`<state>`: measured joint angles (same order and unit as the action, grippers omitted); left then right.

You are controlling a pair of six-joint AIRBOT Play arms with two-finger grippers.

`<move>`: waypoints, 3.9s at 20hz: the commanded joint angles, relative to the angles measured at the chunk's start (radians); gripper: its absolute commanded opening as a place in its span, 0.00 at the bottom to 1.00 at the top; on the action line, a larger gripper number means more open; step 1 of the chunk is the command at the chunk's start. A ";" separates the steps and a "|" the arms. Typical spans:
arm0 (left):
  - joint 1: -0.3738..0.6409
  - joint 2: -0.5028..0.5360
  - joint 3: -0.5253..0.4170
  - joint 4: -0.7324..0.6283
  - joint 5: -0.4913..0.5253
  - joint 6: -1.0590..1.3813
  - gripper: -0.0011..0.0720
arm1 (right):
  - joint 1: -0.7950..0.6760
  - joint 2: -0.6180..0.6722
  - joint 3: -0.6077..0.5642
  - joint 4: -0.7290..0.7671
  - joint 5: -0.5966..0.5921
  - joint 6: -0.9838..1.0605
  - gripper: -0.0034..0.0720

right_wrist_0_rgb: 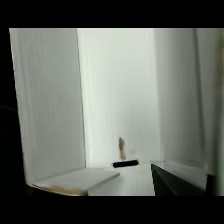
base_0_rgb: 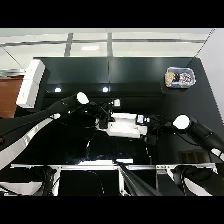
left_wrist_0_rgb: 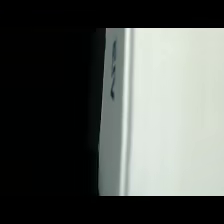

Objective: Fold the box and place the chain.

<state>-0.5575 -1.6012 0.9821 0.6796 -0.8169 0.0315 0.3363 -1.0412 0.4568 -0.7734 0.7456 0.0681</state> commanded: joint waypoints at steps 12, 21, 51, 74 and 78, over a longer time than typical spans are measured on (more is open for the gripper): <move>0.000 -0.002 0.001 0.001 -0.002 -0.001 0.05 | -0.105 0.009 0.133 -0.004 -0.015 0.006 0.99; 0.000 -0.002 0.001 0.001 -0.003 -0.001 0.05 | -0.111 -0.014 0.146 0.092 0.072 -0.070 0.99; 0.000 -0.002 0.001 0.001 -0.003 -0.002 0.05 | -0.117 -0.203 0.107 0.134 0.037 -0.349 0.99; 0.000 -0.002 0.001 0.001 -0.003 -0.001 0.05 | -0.155 -0.237 0.106 0.185 0.092 -0.401 0.99; 0.000 -0.002 0.001 0.001 -0.002 -0.001 0.05 | -0.154 -0.237 0.106 0.185 0.092 -0.401 0.99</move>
<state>-0.5575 -1.6024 0.9821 0.6800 -0.8196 0.0299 0.1806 -1.2778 0.5629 -0.5877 0.8375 -0.3351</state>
